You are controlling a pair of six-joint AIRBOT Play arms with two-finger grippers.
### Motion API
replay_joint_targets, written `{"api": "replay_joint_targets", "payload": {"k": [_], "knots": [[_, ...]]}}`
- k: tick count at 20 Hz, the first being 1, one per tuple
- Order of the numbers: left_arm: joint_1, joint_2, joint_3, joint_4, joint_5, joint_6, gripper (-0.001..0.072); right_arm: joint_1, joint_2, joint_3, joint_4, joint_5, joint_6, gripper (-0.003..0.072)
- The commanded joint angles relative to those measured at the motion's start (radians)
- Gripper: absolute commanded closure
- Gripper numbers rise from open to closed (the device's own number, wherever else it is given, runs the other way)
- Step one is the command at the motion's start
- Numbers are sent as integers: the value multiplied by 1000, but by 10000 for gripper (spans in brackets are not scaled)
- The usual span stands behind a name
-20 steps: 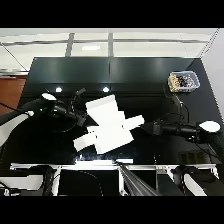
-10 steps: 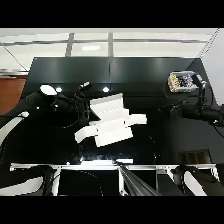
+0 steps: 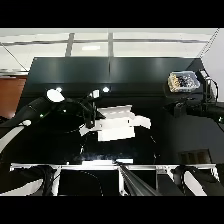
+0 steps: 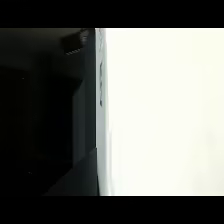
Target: Fold the box and place the chain.
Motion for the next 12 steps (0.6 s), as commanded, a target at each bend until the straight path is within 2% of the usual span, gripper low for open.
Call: {"api": "replay_joint_targets", "payload": {"k": [1, 3, 5, 9, 12], "knots": [[-47, -44, -18, 7, 78, 129, 684, 18, 0, 0, -29, -9, -8, 185], [-51, -85, -18, 14, 113, 129, 684, 69, 0, -19, -60, -23, -41, 186], [-51, -108, -18, 15, 108, 121, 684, 138, 0, -50, -63, -63, -56, 186], [-51, -109, -18, 20, 108, 121, 684, 305, -1, -127, -101, -200, -57, 186], [-51, -113, -18, 19, 107, 120, 684, 430, -6, -168, -126, -249, -93, 186]]}}
